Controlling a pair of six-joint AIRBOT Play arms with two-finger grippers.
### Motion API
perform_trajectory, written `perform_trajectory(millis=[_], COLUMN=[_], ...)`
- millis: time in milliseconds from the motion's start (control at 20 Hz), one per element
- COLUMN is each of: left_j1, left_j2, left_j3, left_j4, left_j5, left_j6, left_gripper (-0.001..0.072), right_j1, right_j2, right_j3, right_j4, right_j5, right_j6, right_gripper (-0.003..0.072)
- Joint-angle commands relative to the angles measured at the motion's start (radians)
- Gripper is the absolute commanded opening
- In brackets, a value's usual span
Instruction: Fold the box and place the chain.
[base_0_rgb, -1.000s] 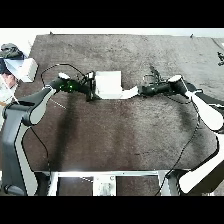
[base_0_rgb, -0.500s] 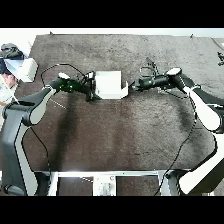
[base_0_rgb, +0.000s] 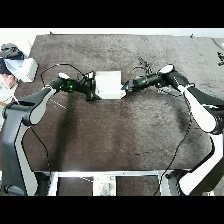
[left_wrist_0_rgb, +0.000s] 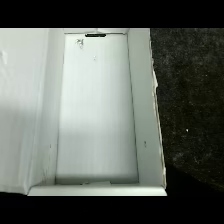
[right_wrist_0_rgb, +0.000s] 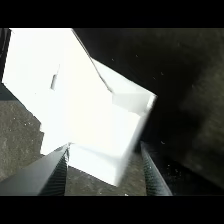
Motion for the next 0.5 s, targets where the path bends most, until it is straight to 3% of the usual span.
perform_trajectory(millis=[0, 450], left_j1=[0.001, 0.001], left_j2=[0.000, 0.000], left_j3=[0.000, 0.000], left_j4=[0.000, 0.000], left_j5=[0.000, 0.000], left_j6=[0.000, 0.000], left_gripper=[0.0254, 0.0254], right_j1=[0.042, 0.128], right_j2=[-0.002, -0.002], right_j3=[0.048, 0.111], right_j4=[-0.114, -0.268], right_j5=[-0.018, -0.061], right_j6=[0.074, 0.172], right_gripper=[0.0481, 0.0480])
